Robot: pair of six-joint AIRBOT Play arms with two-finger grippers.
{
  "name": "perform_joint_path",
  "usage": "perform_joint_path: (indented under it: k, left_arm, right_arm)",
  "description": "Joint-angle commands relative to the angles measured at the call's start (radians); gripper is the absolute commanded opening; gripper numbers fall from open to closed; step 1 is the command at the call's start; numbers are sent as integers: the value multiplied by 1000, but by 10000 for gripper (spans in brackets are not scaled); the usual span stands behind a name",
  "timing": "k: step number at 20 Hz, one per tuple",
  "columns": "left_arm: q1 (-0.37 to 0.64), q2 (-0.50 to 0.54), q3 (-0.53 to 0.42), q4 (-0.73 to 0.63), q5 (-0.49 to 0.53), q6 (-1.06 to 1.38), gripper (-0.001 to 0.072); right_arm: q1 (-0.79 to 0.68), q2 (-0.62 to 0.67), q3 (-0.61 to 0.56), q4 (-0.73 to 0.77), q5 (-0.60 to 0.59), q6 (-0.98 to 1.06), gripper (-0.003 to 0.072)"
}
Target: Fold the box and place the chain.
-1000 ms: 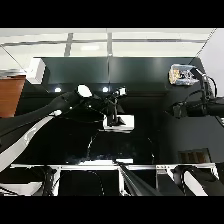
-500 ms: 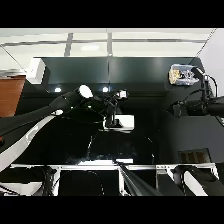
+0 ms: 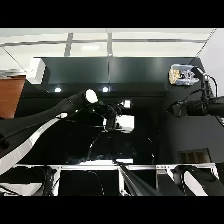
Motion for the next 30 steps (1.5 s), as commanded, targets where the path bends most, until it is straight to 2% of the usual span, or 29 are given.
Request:
perform_joint_path:
  k: [1,2,5,8,10,14,17,19,21,22,26,30]
  left_arm:
    - [-38,-2,12,167,37,-120,308]
    - [-33,7,28,200,14,-207,289]
    - [25,85,48,345,-14,-497,289]
    - [177,180,48,514,-84,-743,287]
    - [344,227,44,582,-131,-867,287]
    - [773,246,40,597,-235,-1049,287]
    - [1081,245,40,581,-236,-1125,287]
    - [1217,238,40,552,-201,-1125,288]
    - [1278,224,42,533,-142,-1120,289]
    - [1278,214,43,533,-117,-1089,291]
    - [1208,153,56,515,3,-967,291]
    - [1143,63,120,521,40,-960,291]
  right_arm:
    - [0,1,0,0,0,0,16]
    - [0,1,0,0,1,0,16]
    - [0,1,0,0,0,1,16]
    - [0,1,0,0,0,6,16]
    - [0,1,0,0,1,8,16]
    - [0,1,0,0,0,12,16]
    - [0,1,0,0,-7,18,16]
    - [0,0,0,1,-27,38,16]
    - [0,0,0,3,-46,39,16]
    - [0,0,0,3,-59,40,16]
    - [0,0,0,3,-143,76,16]
    - [0,0,0,3,-181,91,16]
